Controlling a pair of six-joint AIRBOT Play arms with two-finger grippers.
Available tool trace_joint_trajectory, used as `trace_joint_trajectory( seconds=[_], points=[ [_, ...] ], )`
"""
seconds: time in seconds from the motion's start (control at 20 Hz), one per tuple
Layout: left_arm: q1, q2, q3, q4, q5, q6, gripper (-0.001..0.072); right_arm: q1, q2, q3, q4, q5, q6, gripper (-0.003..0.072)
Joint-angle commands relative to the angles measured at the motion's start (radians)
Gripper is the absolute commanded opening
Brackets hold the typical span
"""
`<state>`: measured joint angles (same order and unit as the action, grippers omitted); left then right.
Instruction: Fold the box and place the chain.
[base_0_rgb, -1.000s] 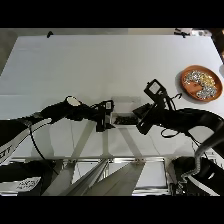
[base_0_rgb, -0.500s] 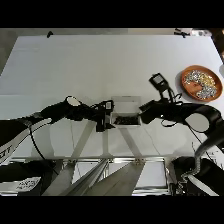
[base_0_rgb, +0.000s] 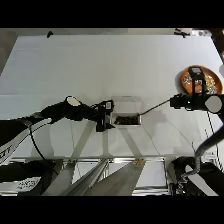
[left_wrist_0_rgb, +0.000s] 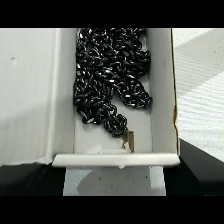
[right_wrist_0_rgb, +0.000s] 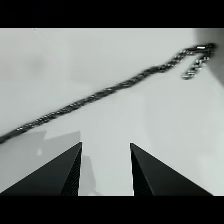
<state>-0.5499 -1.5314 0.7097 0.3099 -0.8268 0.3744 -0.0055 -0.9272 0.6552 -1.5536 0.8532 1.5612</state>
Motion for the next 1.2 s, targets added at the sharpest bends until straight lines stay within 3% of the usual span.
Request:
trace_joint_trajectory(
  seconds=[0.0,0.2,0.55,1.05,1.15],
  points=[
    [0.0,0.001,0.0,0.0,0.0,0.0,0.0394,-0.063,-0.12,0.062,-0.102,-0.018,0.013,0.0348],
    [0.0,0.0,0.0,0.0,0.0,0.0,0.0394,-0.063,-0.264,0.12,-0.125,-0.045,0.013,0.0347],
    [0.0,0.001,0.0,0.0,0.0,0.0,0.0394,-0.063,-0.408,0.134,-0.118,-0.15,0.017,0.0344],
    [0.0,0.0,0.0,0.0,0.0,0.0,0.0394,-0.062,-0.459,0.134,-0.089,-0.236,0.018,0.0342],
    [0.0,0.0,0.0,0.0,0.0,0.0,0.0394,-0.062,-0.459,0.134,-0.087,-0.229,0.018,0.0302]
  ],
)
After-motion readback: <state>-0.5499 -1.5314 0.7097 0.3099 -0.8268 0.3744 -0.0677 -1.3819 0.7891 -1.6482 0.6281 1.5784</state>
